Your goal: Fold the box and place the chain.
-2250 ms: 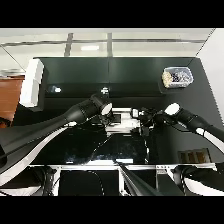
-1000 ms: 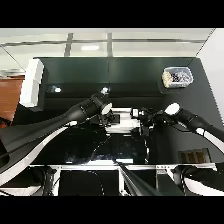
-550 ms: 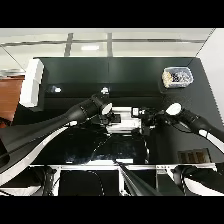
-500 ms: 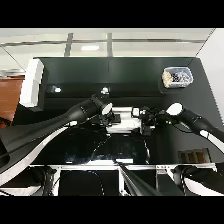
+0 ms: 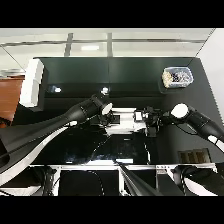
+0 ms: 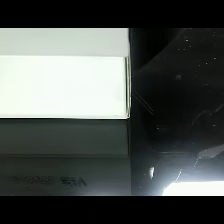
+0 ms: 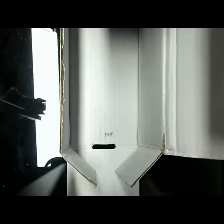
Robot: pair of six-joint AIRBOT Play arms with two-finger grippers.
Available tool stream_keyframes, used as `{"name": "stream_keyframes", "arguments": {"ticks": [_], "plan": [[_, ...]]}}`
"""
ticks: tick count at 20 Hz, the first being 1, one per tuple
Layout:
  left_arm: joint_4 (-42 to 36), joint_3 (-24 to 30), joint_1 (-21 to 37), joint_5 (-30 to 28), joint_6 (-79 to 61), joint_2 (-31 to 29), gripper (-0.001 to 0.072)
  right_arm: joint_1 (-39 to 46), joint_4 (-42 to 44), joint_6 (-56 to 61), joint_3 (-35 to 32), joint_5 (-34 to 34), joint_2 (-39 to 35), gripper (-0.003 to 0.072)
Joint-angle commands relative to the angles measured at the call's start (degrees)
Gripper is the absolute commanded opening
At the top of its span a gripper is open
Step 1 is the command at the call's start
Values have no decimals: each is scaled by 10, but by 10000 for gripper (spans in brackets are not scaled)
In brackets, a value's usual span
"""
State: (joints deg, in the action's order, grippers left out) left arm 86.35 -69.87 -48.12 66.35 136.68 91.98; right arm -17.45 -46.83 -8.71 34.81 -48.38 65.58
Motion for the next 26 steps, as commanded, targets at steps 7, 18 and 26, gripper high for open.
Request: {"name": "stream_keyframes", "arguments": {"ticks": [7,18,26], "plan": [[2,0,0,-3,1,0,29,-14,92,-7,0,2,14,129],[2,0,0,-3,1,0,28,-36,125,75,1,40,35,62],[2,0,0,-3,1,0,28,138,-82,613,54,-82,-135,18]]}}
